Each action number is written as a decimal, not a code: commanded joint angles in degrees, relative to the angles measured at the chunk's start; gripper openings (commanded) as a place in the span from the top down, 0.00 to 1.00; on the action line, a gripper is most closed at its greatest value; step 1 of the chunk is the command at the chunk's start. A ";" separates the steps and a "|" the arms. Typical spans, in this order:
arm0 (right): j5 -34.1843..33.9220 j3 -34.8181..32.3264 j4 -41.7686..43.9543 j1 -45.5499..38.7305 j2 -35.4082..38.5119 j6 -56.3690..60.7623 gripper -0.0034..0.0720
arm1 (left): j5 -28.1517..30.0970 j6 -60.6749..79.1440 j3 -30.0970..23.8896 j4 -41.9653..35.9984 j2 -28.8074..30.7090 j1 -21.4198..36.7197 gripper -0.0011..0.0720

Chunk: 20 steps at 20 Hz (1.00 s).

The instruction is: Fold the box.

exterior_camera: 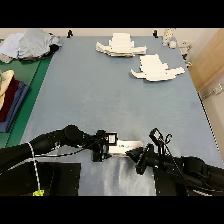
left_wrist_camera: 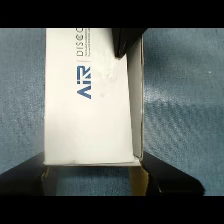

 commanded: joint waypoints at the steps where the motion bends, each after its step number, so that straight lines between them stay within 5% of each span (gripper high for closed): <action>1: -1.01 -0.09 0.00 0.09 -0.22 0.00 0.95 | 0.00 0.00 0.02 0.04 0.02 0.07 0.34; 15: 3.10 6.97 -14.19 -0.37 -0.11 -0.17 0.95 | 0.00 0.00 0.02 0.02 0.02 0.07 0.34; 17: -3.08 8.85 -20.41 -2.47 -0.15 -0.17 0.95 | 0.00 0.00 0.02 0.04 0.02 0.07 0.34; 20: -24.35 16.55 -36.06 -9.38 -1.75 0.04 0.95 | 0.00 0.02 0.02 0.04 0.02 0.07 0.34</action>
